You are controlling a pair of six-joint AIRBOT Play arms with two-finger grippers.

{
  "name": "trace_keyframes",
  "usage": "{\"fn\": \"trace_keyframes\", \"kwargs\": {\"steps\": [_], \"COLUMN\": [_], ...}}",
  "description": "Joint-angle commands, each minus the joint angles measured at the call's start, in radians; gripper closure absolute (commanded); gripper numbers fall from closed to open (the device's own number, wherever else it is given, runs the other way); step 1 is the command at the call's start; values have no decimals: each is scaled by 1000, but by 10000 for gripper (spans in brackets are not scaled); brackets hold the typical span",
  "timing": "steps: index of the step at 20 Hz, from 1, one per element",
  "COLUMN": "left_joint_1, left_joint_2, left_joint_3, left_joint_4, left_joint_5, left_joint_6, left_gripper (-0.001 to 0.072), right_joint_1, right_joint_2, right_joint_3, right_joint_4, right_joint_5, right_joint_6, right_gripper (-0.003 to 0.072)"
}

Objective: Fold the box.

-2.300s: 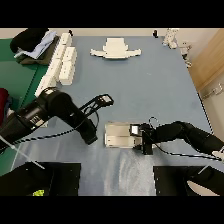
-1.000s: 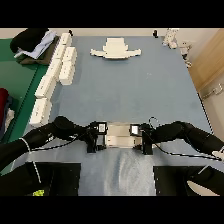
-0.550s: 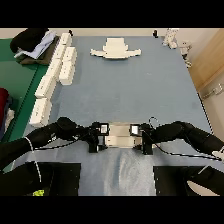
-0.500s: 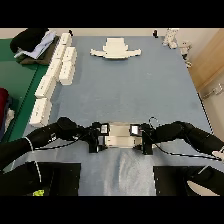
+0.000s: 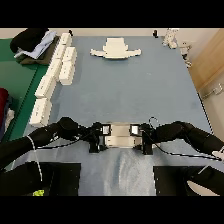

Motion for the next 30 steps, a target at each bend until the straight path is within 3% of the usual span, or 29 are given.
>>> {"fn": "trace_keyframes", "kwargs": {"steps": [1,6,7,8,30], "left_joint_1": [-14,-14,-14,-14,-14], "left_joint_2": [-4,-12,-12,-12,-12], "left_joint_3": [3,11,12,12,13], "left_joint_4": [26,32,32,34,32], "left_joint_5": [16,24,24,23,24], "left_joint_6": [-21,-45,-46,-46,-46], "left_gripper": [15,18,139,190,189], "right_joint_1": [0,0,0,0,0], "right_joint_2": [0,0,0,0,0], "right_joint_3": [0,0,0,0,0], "right_joint_4": [0,0,0,0,0], "right_joint_5": [0,0,0,0,0], "right_joint_6": [0,0,0,0,0], "right_gripper": [173,173,173,172,173]}}
